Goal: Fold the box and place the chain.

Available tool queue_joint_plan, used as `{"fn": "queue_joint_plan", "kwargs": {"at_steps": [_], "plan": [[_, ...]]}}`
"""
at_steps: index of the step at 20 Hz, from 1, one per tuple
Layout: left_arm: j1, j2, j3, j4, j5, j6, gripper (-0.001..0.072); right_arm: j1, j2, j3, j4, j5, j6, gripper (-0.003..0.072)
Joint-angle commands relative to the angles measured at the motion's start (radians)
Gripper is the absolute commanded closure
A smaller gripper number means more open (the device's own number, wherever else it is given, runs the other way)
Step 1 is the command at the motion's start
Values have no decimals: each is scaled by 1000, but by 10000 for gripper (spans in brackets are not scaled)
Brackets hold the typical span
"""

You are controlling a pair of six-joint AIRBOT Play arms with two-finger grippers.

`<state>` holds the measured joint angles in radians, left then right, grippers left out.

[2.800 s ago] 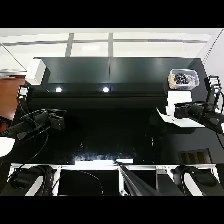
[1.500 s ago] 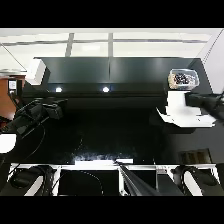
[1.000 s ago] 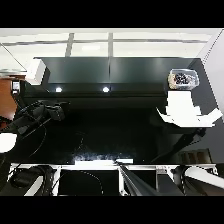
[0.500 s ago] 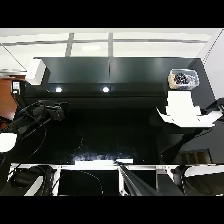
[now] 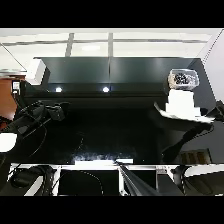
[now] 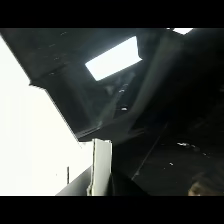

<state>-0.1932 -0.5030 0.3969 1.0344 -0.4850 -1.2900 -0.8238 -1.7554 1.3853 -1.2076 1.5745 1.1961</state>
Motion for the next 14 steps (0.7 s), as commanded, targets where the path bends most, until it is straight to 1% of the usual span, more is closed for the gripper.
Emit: {"fn": "queue_joint_plan", "kwargs": {"at_steps": [1,3,5,7,10,14], "plan": [[0,-10,0,0,-4,0,6,-1,27,1,82,28,-59,634],[0,-17,0,0,-29,0,6,-1,63,1,193,27,-102,634],[0,-18,0,0,-51,0,6,-1,105,-12,274,25,-129,635],[0,-18,0,0,-51,0,6,0,147,-51,301,25,-140,635],[0,-18,0,0,-51,0,6,2,215,-159,302,21,-174,635],[1,-18,0,0,-47,0,6,40,314,-357,316,18,-273,635]]}}
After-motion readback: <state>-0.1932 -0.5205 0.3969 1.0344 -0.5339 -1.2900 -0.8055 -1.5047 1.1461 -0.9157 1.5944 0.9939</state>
